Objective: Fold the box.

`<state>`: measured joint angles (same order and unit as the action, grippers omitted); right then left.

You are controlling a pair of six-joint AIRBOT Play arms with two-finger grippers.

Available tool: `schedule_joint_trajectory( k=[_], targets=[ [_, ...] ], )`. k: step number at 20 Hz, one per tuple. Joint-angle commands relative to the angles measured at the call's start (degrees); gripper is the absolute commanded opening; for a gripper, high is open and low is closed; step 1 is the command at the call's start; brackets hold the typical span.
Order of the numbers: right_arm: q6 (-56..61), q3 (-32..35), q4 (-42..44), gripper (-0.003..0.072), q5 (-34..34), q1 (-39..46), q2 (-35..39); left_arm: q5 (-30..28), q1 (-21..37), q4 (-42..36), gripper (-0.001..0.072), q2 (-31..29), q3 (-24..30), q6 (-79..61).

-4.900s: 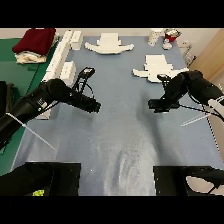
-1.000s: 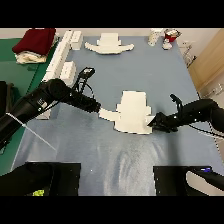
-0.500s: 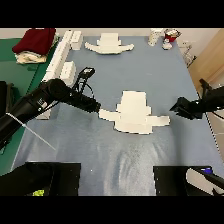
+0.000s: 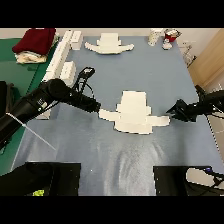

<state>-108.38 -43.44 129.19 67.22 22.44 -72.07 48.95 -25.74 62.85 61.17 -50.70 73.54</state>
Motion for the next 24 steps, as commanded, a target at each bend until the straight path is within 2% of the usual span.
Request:
schedule_joint_trajectory(
  k=[1,7,8,9,11,12,15,18,20,24],
  targets=[
    [-2.2,2.0,3.1,0.0404,-0.7,-1.5,-1.3,-0.1,0.0,0.0,0.0014,0.0,0.0,0.0],
    [-2.2,3.1,3.1,0.0403,-0.9,-5.8,-1.3,-0.1,0.0,-0.1,0.0014,0.0,0.0,0.0],
    [-2.2,3.2,3.3,0.037,-1.0,-7.2,-1.3,-0.1,0.0,-0.1,0.0014,0.0,0.0,0.0],
    [-2.2,3.2,3.3,0.0271,-1.3,-8.6,-1.3,-0.1,0.0,-0.1,0.0014,0.0,0.0,0.0],
    [-2.3,3.1,3.3,0.0127,-2.1,-11.2,-1.3,-0.1,0.0,-0.1,0.0014,0.0,0.0,0.0],
    [-2.7,3.1,3.3,0.0018,-2.1,-12.2,-1.3,0.0,0.0,-0.2,0.0014,0.0,0.0,0.0],
    [-6.1,3.3,3.7,0.0001,-0.4,-15.5,-0.2,0.6,0.0,-2.8,0.0014,0.0,0.0,-0.3],
    [-7.2,7.5,5.1,0.0001,-2.4,-20.4,4.9,1.4,1.0,-2.8,0.0014,0.0,-0.5,-0.7],
    [-7.3,12.8,5.0,0.0002,-5.2,-24.3,10.1,5.4,4.4,-3.5,0.0014,0.0,-1.8,-1.0],
    [-7.1,22.0,5.1,0.0002,-15.0,-31.5,22.0,15.8,13.7,-14.3,0.0015,1.6,-1.8,-9.4]
  ],
)
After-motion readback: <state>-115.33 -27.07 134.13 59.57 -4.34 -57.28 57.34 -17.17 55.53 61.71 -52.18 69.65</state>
